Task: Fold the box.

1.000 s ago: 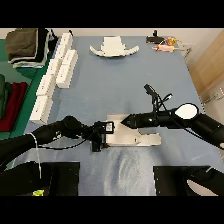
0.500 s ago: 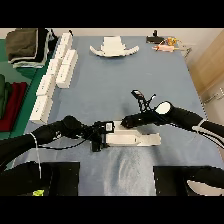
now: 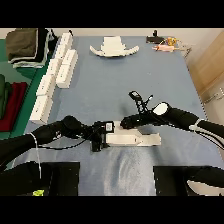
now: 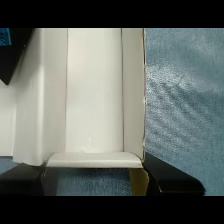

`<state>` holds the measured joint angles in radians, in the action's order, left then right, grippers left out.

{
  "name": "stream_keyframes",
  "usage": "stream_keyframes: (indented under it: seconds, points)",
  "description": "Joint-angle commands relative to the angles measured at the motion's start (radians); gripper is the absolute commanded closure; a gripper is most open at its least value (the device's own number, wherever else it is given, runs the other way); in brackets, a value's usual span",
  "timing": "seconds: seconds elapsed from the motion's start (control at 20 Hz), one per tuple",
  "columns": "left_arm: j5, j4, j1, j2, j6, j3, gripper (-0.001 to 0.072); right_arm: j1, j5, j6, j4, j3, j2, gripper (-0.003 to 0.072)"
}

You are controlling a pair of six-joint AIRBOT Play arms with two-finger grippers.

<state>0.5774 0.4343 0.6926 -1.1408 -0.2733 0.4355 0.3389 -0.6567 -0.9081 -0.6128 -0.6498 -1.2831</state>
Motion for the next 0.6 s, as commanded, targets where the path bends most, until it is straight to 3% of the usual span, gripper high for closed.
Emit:
stream_keyframes:
  seconds: [0.0, 0.25, 0.45, 0.5, 0.55]
  points:
    - [0.000, 0.000, 0.000, 0.000, 0.002, 0.000, 0.0201, -0.003, -0.008, 0.004, -0.003, -0.008, 0.067, 0.0585]
    - [0.000, 0.000, 0.000, 0.000, 0.002, 0.000, 0.0201, -0.002, -0.098, 0.000, -0.108, -0.032, 0.293, 0.0584]
    - [0.000, 0.000, 0.000, 0.000, 0.001, 0.000, 0.0201, -0.002, -0.317, 0.000, -0.293, -0.030, 0.465, 0.0564]
    - [0.000, 0.000, 0.000, 0.000, 0.002, 0.000, 0.0201, -0.002, -0.370, -0.006, -0.347, -0.027, 0.493, 0.0338]
    - [0.000, 0.000, 0.000, 0.000, 0.002, 0.000, 0.0201, -0.002, -0.427, -0.008, -0.417, -0.022, 0.517, 0.0162]
